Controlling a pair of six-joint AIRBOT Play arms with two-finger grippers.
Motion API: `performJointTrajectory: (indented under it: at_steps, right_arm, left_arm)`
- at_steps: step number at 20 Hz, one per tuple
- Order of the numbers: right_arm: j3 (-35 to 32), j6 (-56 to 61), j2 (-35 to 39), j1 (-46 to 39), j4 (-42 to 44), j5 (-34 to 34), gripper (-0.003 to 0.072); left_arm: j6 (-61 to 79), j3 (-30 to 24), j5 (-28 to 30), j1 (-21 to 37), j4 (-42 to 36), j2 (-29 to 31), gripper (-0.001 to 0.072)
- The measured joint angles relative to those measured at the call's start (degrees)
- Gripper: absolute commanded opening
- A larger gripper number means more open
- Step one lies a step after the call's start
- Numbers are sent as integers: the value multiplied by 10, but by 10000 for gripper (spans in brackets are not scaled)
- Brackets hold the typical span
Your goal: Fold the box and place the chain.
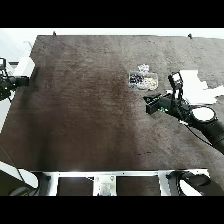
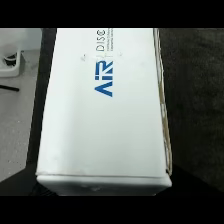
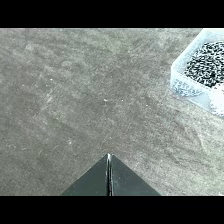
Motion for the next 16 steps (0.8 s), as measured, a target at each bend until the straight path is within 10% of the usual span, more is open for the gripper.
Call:
performJointTrajectory:
  at_steps: [8, 9, 10, 14, 16]
  right_arm:
    - [0, 0, 0, 0, 2, -8, 9]
    - [0, 0, 0, 0, 2, -8, 9]
    - [0, 0, 0, 0, 2, -9, 9]
    - [0, 0, 0, 0, 2, -9, 146]
    - [0, 0, 0, 0, 2, -9, 160]
  left_arm:
    - [68, 5, 5, 0, -62, -29, 46]
    - [73, 5, 5, 0, -64, -31, 295]
    - [79, 5, 5, 0, -65, -33, 380]
    - [101, 5, 0, 0, -71, -35, 382]
    - [107, 5, -3, 0, -74, -34, 518]
